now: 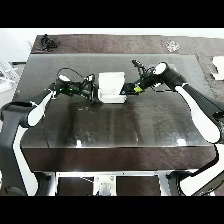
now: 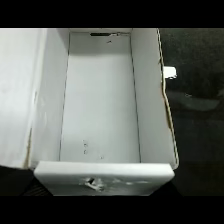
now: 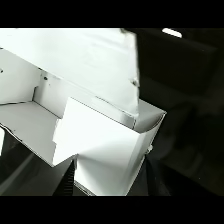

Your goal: Fold the box and place the chain.

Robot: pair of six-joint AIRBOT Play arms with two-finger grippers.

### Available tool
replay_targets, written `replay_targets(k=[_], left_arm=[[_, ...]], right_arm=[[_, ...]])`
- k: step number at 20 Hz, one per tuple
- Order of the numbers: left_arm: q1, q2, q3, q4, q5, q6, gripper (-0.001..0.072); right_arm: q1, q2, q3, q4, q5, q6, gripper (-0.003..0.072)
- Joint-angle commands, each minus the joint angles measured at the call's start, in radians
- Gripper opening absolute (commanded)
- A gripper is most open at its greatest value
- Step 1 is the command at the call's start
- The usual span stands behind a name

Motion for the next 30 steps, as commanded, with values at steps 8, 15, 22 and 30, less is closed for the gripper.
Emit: replay_targets(k=[8,15,22,30], left_arm=[[0.0,0.001,0.001,0.0,0.0,0.0,0.0639],[0.0,0.001,0.001,0.0,0.0,0.0,0.064],[0.0,0.001,0.001,0.0,0.0,0.0,0.0639],[0.0,0.001,0.001,0.0,0.0,0.0,0.064]], right_arm=[[0.095,-0.021,0.117,-0.254,0.029,0.275,0.0509],[0.171,-0.06,0.159,-0.412,0.045,0.436,0.0507],[0.201,-0.07,0.169,-0.564,0.046,0.585,0.0438],[0.223,-0.129,0.237,-0.566,0.066,0.595,0.0437]])
